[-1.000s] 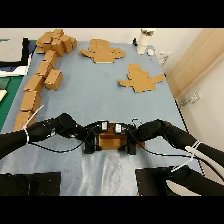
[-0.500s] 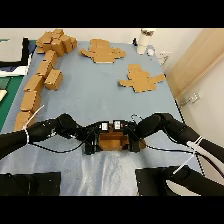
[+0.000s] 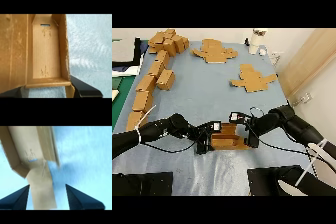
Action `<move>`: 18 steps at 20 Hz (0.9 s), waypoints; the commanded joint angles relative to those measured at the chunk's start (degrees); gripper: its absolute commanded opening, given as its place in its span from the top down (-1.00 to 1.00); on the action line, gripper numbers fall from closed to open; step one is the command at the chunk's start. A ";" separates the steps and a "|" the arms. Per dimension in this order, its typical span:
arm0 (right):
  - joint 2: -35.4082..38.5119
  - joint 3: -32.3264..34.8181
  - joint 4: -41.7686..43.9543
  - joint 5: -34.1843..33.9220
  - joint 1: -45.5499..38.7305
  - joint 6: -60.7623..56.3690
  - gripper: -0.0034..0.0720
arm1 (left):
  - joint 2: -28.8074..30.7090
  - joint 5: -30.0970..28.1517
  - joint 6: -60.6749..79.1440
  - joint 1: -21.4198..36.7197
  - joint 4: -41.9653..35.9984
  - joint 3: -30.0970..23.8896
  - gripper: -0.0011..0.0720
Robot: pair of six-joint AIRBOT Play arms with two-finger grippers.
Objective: Fold the box.
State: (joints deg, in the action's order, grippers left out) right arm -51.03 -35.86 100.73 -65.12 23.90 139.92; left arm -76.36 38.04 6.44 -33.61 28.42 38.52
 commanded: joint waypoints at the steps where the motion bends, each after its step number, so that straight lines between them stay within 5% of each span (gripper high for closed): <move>1: 4.13 -0.59 0.55 -5.33 0.04 -13.66 -0.98 | 0.00 0.02 0.00 0.00 0.00 -0.02 -0.31; 5: 6.69 -0.59 10.14 -6.97 0.04 -28.11 -0.98 | 0.00 0.02 0.00 0.02 0.00 -0.02 -0.31; 9: 6.71 -0.59 21.66 -6.86 0.04 -30.60 -0.98 | 0.00 -1.03 0.26 0.02 0.00 0.00 -0.31; 18: 6.69 -0.57 22.95 -0.42 0.04 -42.16 -0.98 | 0.02 -7.45 3.15 0.39 -0.15 0.11 -0.31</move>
State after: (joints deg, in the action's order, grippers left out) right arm -44.38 -36.38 122.80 -68.05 23.90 102.26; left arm -76.36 32.47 8.14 -33.30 28.16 38.57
